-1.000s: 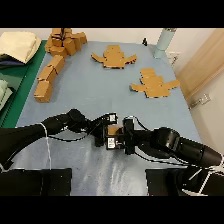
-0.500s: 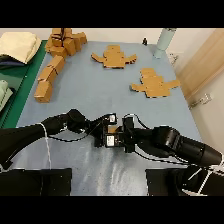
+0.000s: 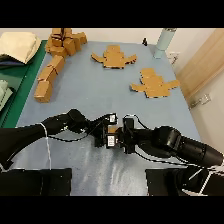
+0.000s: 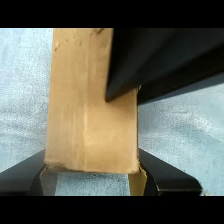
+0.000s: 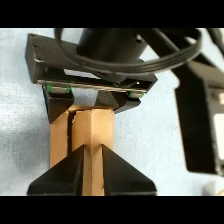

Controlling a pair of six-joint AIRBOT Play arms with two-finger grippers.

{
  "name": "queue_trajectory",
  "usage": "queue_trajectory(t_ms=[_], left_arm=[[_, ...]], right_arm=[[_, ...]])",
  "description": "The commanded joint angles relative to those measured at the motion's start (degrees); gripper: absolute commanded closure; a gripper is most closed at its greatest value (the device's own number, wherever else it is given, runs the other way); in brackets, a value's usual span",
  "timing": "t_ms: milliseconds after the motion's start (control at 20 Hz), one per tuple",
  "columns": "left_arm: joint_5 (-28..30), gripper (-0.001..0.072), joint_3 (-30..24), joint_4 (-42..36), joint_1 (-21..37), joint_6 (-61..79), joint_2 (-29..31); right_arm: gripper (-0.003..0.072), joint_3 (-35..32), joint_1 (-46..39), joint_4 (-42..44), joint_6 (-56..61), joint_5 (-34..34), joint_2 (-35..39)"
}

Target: Fold the box.

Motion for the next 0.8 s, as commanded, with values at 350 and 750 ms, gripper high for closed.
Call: queue_trajectory(t_ms=[350,750], left_arm=[[0.1,0.0262,0.1,0.0,0.0,0.0,0.0],[0.1,0.0262,0.1,0.0,0.0,0.0,0.0]], right_arm=[[0.0527,-0.2,0.0,4.1,0.0,-2.0,-0.9],[0.0436,-0.1,0.0,5.0,0.0,-2.1,-0.2]])
